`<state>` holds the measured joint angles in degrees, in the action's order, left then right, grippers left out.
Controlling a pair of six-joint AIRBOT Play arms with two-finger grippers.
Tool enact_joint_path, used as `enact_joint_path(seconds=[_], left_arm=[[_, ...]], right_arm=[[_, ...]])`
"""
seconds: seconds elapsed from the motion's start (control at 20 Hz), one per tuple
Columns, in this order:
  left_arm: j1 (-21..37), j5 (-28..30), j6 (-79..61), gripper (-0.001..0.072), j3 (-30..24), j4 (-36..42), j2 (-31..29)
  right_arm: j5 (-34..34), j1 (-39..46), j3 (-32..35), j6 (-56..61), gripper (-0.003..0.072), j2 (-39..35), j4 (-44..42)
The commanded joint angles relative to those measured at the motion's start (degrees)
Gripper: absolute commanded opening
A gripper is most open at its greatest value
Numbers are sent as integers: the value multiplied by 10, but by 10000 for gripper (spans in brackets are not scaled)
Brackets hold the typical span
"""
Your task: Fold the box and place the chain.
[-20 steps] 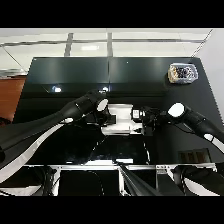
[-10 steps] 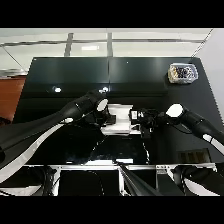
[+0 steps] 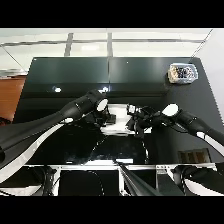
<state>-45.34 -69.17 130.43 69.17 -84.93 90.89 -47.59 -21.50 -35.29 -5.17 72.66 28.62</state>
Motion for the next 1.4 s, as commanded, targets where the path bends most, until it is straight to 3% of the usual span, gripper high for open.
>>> enact_joint_path(seconds=[0.0,0.05,0.2,0.4,0.55,0.65,0.75,0.9,1.1,1.3,1.35], left_arm=[[0,-1,-1,27,1,-1,0],[0,-1,-1,27,1,-1,0],[0,0,-1,27,1,-1,0],[0,-1,-1,27,1,-1,0],[0,-1,-1,27,1,0,0],[0,-1,-1,27,1,0,0],[0,-3,-1,27,1,0,0],[0,-3,-1,27,1,-1,0],[0,-3,-1,27,1,0,0],[0,-5,-1,27,1,0,0],[0,-5,-1,27,1,0,0]], right_arm=[[-10,10,0,67,246,1,5],[-33,17,-2,99,4,-5,29],[-106,65,-19,315,14,-52,143],[-206,245,-45,574,15,-143,223],[-177,386,-15,684,15,-138,224],[-153,437,35,766,14,-119,208],[-176,428,75,735,15,-85,141],[-193,349,90,673,15,-32,50],[-133,231,81,648,15,9,1],[-158,190,39,593,19,15,-13],[-173,191,22,588,237,15,-5]])
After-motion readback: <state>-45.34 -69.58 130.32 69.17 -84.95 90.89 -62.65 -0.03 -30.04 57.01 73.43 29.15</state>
